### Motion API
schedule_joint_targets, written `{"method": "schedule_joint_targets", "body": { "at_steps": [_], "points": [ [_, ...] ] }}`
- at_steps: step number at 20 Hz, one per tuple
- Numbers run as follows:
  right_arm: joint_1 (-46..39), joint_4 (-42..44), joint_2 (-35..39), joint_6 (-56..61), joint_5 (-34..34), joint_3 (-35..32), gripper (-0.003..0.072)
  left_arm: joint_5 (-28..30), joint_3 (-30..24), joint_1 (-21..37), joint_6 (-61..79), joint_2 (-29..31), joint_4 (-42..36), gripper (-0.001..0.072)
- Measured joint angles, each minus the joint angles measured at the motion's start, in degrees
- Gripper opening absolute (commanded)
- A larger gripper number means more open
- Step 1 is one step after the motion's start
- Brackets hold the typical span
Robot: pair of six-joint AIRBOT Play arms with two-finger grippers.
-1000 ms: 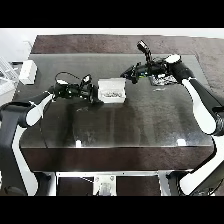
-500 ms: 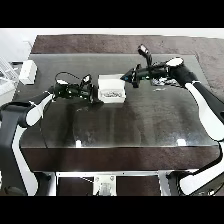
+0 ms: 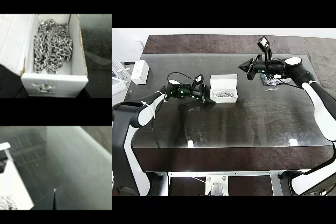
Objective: Fold the box and place the chain.
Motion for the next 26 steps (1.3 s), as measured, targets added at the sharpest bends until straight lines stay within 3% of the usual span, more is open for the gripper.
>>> {"method": "schedule_joint_targets", "body": {
  "at_steps": [5, 16, 20, 21, 22, 23, 25, 26],
  "points": [
    [0.0, 0.3, -4.2, -0.3, 1.5, 0.1, 0.0, 0.0, 0.0, 0.0, 0.0, 0.0, 0.0, 0.0522],
    [3.6, 0.1, -3.6, 4.2, 12.5, 0.1, 0.0, 0.1, 0.0, 0.0, 0.0, 0.0, 0.0, 0.0522],
    [5.1, -5.6, -3.3, 3.6, 14.2, 0.1, 0.0003, 0.1, 0.0, 0.0, 0.0, 0.0, 0.0, 0.0522],
    [5.3, -7.3, -3.2, 3.1, 14.4, 0.1, 0.0018, 0.1, 0.0, 0.0, 0.0, 0.0, 0.0, 0.0522],
    [5.4, -8.5, -3.2, 2.4, 14.4, 0.1, 0.0175, 0.1, 0.0, 0.0, 0.0, 0.0, 0.0, 0.0522],
    [5.5, -9.5, -3.2, 1.6, 14.5, 0.1, 0.025, 0.1, 0.0, 0.0, 0.0, 0.0, 0.0, 0.0522],
    [5.7, -10.7, -3.1, 0.3, 15.1, 0.1, 0.0251, 0.1, 0.0, 0.0, 0.0, 0.0, 0.0, 0.0522],
    [5.7, -11.2, -3.1, 0.0, 15.4, 0.2, 0.0286, 0.1, 0.0, 0.0, 0.0, 0.0, 0.0, 0.0522]
  ]
}}
